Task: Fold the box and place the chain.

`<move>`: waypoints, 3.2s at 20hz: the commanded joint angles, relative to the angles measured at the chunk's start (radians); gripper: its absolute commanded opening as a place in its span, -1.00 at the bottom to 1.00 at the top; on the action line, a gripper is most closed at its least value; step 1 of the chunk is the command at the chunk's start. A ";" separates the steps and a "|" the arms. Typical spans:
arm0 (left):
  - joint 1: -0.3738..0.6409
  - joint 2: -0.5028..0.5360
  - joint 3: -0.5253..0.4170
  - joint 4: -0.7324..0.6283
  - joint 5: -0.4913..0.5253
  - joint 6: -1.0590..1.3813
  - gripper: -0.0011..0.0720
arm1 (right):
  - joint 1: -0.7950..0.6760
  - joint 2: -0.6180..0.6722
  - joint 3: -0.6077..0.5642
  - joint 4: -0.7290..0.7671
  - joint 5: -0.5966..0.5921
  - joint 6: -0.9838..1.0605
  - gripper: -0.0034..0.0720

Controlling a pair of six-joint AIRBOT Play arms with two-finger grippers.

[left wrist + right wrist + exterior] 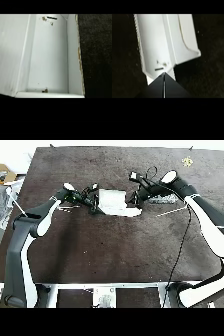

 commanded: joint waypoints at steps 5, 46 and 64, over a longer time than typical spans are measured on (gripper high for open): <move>0.000 -0.001 0.001 0.001 -0.002 0.000 0.09 | 0.005 -0.068 -0.001 0.293 -0.063 -0.045 -0.84; 0.000 0.000 0.001 0.003 0.000 0.000 0.09 | 0.045 0.074 -0.205 -0.156 -0.242 -0.140 0.60; 0.000 0.000 0.001 0.002 0.001 0.000 0.09 | 0.072 -0.025 -0.205 0.209 -0.270 -0.349 -0.08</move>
